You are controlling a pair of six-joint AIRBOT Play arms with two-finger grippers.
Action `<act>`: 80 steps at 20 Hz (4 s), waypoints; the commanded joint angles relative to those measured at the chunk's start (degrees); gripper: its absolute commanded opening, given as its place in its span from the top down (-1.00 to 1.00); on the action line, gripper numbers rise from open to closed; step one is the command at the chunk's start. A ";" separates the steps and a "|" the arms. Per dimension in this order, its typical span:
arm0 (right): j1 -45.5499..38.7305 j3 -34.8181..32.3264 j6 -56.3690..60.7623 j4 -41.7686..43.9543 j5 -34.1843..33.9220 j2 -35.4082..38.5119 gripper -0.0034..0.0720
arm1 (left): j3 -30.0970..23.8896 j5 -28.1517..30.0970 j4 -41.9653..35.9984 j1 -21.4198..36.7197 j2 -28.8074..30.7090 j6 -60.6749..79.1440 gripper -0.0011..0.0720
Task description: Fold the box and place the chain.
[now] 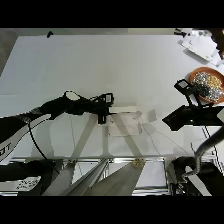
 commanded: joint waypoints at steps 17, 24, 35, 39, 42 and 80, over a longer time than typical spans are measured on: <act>-0.02 0.07 0.02 0.04 0.17 0.04 -0.32 | 0.00 0.26 0.09 -0.04 -0.02 0.61 0.95; -0.02 0.07 0.02 0.07 0.17 0.04 -0.32 | 0.02 1.57 1.25 -0.04 -0.02 -0.83 0.96; -0.02 0.07 0.04 0.07 0.15 0.04 -0.32 | 0.00 2.62 4.66 -0.04 0.00 -3.48 0.95; -0.02 0.07 0.04 0.07 0.15 0.04 -0.32 | 0.02 2.62 4.66 -0.04 0.00 -3.50 0.94; -0.02 0.07 0.02 0.07 0.15 0.04 -0.32 | 0.02 2.62 4.66 -0.04 0.00 -3.48 0.94; 0.00 0.07 0.09 1.55 0.15 0.04 -0.32 | 3.76 -0.57 12.83 -0.04 -0.02 -5.86 0.95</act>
